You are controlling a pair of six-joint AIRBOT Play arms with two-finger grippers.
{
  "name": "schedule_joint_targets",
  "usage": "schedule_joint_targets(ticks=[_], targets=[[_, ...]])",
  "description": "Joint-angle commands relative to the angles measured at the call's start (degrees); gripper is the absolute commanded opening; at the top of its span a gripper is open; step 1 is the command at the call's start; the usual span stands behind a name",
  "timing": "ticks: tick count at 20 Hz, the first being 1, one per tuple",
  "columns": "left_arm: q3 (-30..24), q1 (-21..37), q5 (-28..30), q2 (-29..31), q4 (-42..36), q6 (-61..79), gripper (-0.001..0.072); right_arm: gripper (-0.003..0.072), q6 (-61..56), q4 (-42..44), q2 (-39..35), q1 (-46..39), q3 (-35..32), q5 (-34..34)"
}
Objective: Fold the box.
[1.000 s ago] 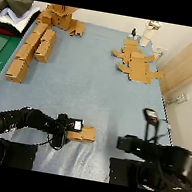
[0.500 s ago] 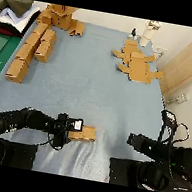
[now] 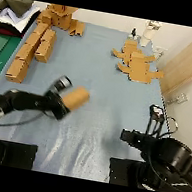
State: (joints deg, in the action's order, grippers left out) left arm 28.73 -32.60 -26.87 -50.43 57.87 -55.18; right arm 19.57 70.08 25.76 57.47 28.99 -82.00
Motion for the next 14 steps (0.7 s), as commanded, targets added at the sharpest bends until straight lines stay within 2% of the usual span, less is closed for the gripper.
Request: schedule_joint_targets(ticks=[1, 4, 6, 10, 14], targets=[[2.54, 16.87, -3.58, 0.96, 16.65, -18.27, 0.0506, 0.0004, 3.43, -0.50, 5.20, -0.02, 0.04, 4.85], [3.65, 30.25, -3.74, -2.47, 17.68, -20.26, 0.0506, 0.0004, 5.35, -0.59, 8.63, -0.02, 0.04, 11.15], [5.55, 34.29, -3.43, -6.34, 17.38, -20.85, 0.0506, 0.0004, 6.27, -0.74, 10.34, -0.02, 0.04, 13.64], [11.61, 34.69, -0.66, -16.22, 15.26, -20.92, 0.0506, 0.0004, 7.98, -0.98, 12.31, -0.02, 0.04, 17.22], [20.28, 33.68, 0.68, -25.68, 12.37, -20.92, 0.0506, 0.0004, 7.98, -2.23, 12.39, -0.61, 0.09, 19.04]])
